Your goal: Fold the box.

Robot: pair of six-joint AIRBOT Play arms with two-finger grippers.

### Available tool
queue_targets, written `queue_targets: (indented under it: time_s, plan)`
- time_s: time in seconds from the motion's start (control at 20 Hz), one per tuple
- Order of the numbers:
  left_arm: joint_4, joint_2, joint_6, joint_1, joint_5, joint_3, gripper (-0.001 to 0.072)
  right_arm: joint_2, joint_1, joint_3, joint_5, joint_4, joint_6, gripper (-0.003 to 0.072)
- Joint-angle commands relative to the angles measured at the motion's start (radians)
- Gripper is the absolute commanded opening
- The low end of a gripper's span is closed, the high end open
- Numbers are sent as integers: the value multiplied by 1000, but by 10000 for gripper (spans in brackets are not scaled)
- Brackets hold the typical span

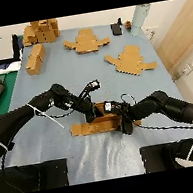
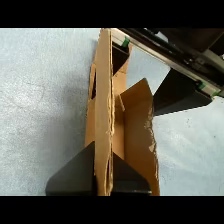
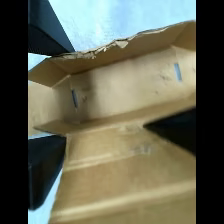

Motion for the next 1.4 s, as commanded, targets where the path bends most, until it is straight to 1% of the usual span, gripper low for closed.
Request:
queue_targets:
  time_s: [0.0,0.15,0.25,0.5,0.55,0.75,0.95,1.05,1.2,1.35]
  plan:
    - [0,0,0,0,1,0,17,-5,-3,-27,16,26,-34,720]
    - [0,1,0,0,2,0,17,-5,-3,-53,97,35,-34,720]
    - [0,1,0,0,2,0,16,-6,-3,-66,131,36,-50,720]
    - [0,1,0,0,1,0,16,-8,-3,-66,136,51,-145,720]
    - [0,1,0,0,1,0,16,-7,-3,-66,129,50,-143,720]
    - [0,1,0,0,2,0,17,4,-3,-61,30,-14,-89,720]
    - [0,1,0,0,1,0,16,6,-3,-61,31,-37,-89,720]
    - [0,1,0,0,1,0,16,5,-3,-62,47,-37,-90,720]
    - [0,1,0,0,2,0,16,6,-3,-61,114,-36,-91,720]
    - [0,1,0,0,2,0,16,5,-3,-61,148,-36,-120,720]
